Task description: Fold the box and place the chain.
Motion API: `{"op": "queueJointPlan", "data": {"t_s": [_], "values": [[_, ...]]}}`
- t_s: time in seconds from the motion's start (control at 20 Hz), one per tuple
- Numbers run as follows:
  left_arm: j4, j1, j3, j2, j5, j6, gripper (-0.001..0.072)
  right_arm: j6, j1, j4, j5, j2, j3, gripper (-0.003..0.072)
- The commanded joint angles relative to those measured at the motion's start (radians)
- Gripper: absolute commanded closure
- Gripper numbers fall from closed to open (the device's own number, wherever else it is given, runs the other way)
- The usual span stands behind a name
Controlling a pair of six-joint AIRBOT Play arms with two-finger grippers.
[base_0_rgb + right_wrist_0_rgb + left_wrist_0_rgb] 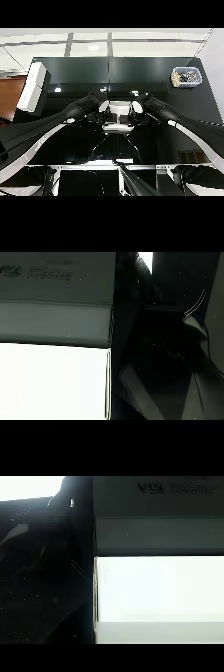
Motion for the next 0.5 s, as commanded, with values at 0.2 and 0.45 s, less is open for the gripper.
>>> {"op": "queueJointPlan", "data": {"t_s": [0.2, 0.45], "values": [[0.004, 0.000, 0.001, 0.000, 0.000, 0.003, 0.0679, 0.003, 0.000, 0.024, 0.002, -0.001, 0.007, 0.0477], [0.004, 0.000, 0.001, 0.000, 0.000, 0.003, 0.0679, 0.003, 0.000, 0.019, -0.007, -0.001, 0.018, 0.0675]]}}
